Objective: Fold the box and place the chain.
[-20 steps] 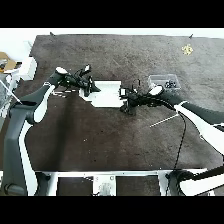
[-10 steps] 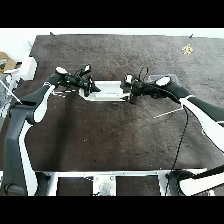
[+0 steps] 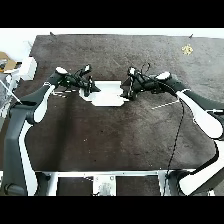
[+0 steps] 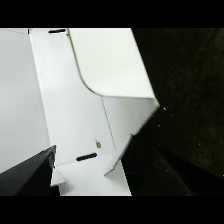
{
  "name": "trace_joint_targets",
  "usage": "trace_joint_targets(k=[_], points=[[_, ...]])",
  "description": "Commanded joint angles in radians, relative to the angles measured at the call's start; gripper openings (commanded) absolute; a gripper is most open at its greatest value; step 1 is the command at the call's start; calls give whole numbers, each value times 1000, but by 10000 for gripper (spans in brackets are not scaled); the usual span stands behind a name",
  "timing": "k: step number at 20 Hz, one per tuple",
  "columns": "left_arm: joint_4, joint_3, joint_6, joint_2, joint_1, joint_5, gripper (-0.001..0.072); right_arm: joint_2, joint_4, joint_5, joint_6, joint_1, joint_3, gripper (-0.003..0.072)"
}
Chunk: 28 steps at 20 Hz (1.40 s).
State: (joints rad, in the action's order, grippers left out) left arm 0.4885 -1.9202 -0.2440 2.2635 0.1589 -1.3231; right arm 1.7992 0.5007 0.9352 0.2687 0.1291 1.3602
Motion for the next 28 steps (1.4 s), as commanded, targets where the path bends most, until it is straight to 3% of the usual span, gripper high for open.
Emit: trace_joint_targets(k=[1, 3, 6, 11, 17, 20, 28], points=[[0, 0, 0, 1, 0, 0, 14, -31, 101, 90, -106, -10, 19, 677], [0, 0, 0, 1, 0, 0, 14, -61, 141, 171, -117, -9, 18, 676], [0, 0, 0, 1, 0, 0, 14, -97, 188, 168, -117, 13, -39, 676], [0, 0, 0, 0, 0, 0, 14, -105, 211, 9, -49, 80, -161, 680], [0, 0, 0, 1, 0, 0, 14, -95, 210, -90, 22, 125, -170, 687], [0, 0, 0, 0, 0, 0, 14, -85, 176, -201, 32, 129, -169, 687], [0, 0, 0, 1, 0, 0, 14, -99, 63, -224, 94, 105, -126, 685]])
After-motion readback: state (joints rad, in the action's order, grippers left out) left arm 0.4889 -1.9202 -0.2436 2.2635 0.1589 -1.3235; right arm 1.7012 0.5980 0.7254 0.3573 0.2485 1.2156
